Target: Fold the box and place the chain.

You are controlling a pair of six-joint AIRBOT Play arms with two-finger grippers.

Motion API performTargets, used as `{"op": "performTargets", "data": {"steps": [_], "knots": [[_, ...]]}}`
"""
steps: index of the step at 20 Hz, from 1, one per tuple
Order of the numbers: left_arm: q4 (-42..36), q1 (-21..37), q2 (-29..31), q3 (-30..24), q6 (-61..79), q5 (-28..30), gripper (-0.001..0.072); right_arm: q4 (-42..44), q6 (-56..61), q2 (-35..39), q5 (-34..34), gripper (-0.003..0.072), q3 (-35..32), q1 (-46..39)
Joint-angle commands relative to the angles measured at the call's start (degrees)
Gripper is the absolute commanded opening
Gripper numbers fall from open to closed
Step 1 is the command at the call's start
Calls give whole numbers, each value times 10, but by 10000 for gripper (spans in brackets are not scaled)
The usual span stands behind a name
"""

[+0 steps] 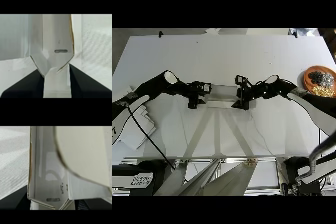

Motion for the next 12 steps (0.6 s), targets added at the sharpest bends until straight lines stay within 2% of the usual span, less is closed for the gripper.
{"op": "performTargets", "data": {"steps": [1,3,7,9,12], "knots": [[4,0,5,0,0,-35,313,0,0,0,0,367,0,0],[4,0,5,0,0,-49,252,0,0,0,0,367,0,0],[4,0,5,0,3,-43,249,0,0,0,0,367,0,0],[4,0,5,0,4,-19,213,0,0,0,0,367,0,0],[-23,0,5,0,5,-1,211,0,0,0,0,367,0,0]]}}
